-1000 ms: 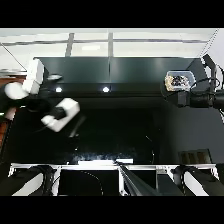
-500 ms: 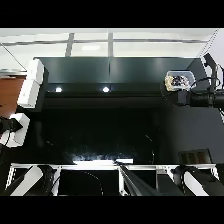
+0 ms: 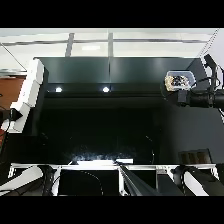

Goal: Fold the box and place the chain.

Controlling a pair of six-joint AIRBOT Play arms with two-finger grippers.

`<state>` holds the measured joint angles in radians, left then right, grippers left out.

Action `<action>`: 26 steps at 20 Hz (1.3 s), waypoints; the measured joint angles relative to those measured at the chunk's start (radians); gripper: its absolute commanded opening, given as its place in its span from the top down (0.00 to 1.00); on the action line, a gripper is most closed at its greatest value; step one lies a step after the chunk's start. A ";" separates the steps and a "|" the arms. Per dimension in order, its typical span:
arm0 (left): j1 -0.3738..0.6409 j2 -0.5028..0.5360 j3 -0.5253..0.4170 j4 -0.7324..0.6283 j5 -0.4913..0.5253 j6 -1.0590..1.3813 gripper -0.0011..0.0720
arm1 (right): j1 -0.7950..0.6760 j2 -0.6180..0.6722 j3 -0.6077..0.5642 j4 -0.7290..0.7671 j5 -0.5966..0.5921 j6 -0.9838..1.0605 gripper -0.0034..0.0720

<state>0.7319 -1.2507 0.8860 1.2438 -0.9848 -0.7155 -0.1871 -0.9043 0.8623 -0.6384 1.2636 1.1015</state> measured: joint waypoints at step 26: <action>-0.585 0.422 0.039 -0.135 0.007 -0.549 0.95 | 0.004 0.136 0.012 -0.327 -0.063 0.090 0.95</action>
<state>0.1471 -0.8288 0.9249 1.1088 -0.9779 -1.2644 -0.1829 -0.7681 0.8742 -0.9653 1.2011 1.1912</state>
